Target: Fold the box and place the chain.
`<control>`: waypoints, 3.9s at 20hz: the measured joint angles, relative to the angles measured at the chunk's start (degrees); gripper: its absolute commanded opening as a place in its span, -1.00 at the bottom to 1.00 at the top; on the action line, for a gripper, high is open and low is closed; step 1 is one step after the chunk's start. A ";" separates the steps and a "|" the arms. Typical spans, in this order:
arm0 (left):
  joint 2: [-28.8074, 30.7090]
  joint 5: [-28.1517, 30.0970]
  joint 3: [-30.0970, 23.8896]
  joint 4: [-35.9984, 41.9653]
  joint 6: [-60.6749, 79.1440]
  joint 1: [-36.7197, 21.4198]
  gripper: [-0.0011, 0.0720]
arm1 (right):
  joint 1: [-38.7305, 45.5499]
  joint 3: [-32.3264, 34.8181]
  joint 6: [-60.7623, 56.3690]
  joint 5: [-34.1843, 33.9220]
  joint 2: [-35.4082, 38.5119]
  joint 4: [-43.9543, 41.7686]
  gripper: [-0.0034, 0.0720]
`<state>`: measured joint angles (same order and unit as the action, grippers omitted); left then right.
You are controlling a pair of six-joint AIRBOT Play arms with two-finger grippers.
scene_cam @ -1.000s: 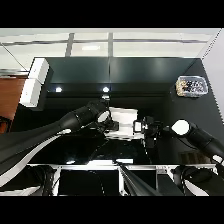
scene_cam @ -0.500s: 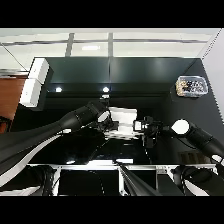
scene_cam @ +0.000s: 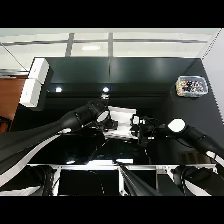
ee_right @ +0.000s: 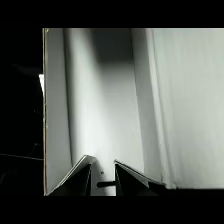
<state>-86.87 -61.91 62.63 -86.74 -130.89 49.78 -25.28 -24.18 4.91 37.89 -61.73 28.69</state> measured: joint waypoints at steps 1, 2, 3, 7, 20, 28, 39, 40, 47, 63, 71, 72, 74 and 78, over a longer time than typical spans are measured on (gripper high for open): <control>0.00 0.02 0.00 0.02 0.00 0.00 -0.90 | -0.24 0.00 -0.04 -0.31 -0.28 -0.61 -0.45; 0.00 0.02 0.00 0.04 0.00 0.00 -0.90 | -0.39 0.00 -0.50 -0.70 -0.52 -1.14 0.13; 0.00 0.15 0.00 0.09 -0.02 0.00 -0.90 | -0.52 0.00 -1.62 -1.25 -0.66 -1.38 0.17; 0.00 0.31 0.00 0.20 -0.17 0.00 -0.89 | -0.70 0.00 -5.86 -2.75 -0.98 -1.55 -0.21; 0.00 0.31 0.00 0.33 -0.02 -0.11 -0.89 | 25.18 -7.21 -59.36 26.38 10.54 25.31 -0.87; 0.00 0.31 0.00 0.24 -0.09 -0.11 -0.89 | 43.56 6.47 -73.55 25.79 11.10 16.11 -0.87; 0.00 0.28 0.00 0.24 -0.11 -0.11 -0.90 | 27.45 6.80 -61.68 17.94 -1.97 -5.09 -0.16; 0.00 0.31 0.00 0.24 -0.11 -0.11 -0.90 | 27.12 5.73 -60.70 19.21 -2.25 -5.44 0.50; 0.00 0.28 0.00 0.24 -0.09 -0.11 -0.89 | 23.80 -1.92 -58.53 25.53 -2.91 -7.19 0.66; 0.00 0.24 0.00 0.24 -0.11 -0.11 -0.89 | 4.96 -10.32 -87.25 15.85 -2.97 10.99 0.36; 0.00 0.28 0.00 0.24 -0.15 -0.11 -0.89 | -5.09 -17.18 -109.28 14.08 -3.37 30.75 0.01; 0.00 0.28 0.00 0.26 -0.11 -0.11 -0.89 | -6.34 -18.21 -112.19 15.02 -3.78 33.75 0.01; 0.00 0.35 0.00 0.31 -0.09 -0.11 -0.89 | -8.57 -20.37 -116.87 16.85 -5.09 38.82 0.01; 0.00 0.33 0.00 0.28 -0.09 -0.11 -0.89 | -12.31 -24.46 -125.17 20.13 -8.46 46.73 0.01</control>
<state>-86.87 -61.58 62.63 -86.46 -130.98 49.67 -37.58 -48.64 -120.27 58.02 -70.19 75.42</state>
